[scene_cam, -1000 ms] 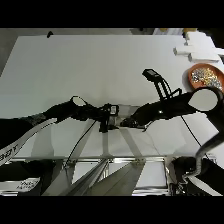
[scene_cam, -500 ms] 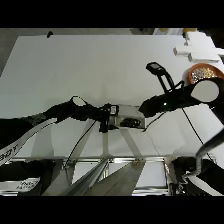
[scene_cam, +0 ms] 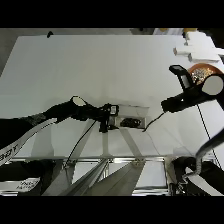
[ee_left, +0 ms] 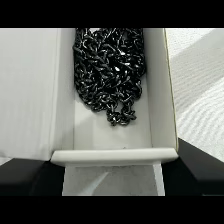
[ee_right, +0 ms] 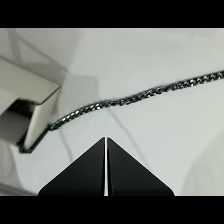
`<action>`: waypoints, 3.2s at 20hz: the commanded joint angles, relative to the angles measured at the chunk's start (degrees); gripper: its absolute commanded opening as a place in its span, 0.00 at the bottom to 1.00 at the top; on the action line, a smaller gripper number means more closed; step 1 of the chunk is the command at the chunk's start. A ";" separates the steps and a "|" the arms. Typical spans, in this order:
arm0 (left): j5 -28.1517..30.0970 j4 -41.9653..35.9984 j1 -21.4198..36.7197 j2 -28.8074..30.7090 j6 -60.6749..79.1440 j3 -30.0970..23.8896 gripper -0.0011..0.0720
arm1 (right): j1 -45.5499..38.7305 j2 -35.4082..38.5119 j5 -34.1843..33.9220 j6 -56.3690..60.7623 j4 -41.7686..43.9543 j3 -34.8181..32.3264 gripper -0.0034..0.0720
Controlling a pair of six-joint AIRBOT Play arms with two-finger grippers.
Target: Fold the box and place the chain.
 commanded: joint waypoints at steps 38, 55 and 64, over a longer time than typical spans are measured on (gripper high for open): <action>0.02 0.00 0.02 0.00 0.00 0.00 0.30 | 7.06 -9.99 -19.52 9.68 -4.83 -14.71 0.06; 0.00 0.00 0.02 0.00 0.00 0.00 0.30 | 7.06 24.39 -7.15 -0.61 24.74 -14.62 0.06; 0.02 0.02 0.02 0.00 0.02 0.00 0.30 | 7.08 22.64 -14.84 -5.27 33.70 -14.67 0.06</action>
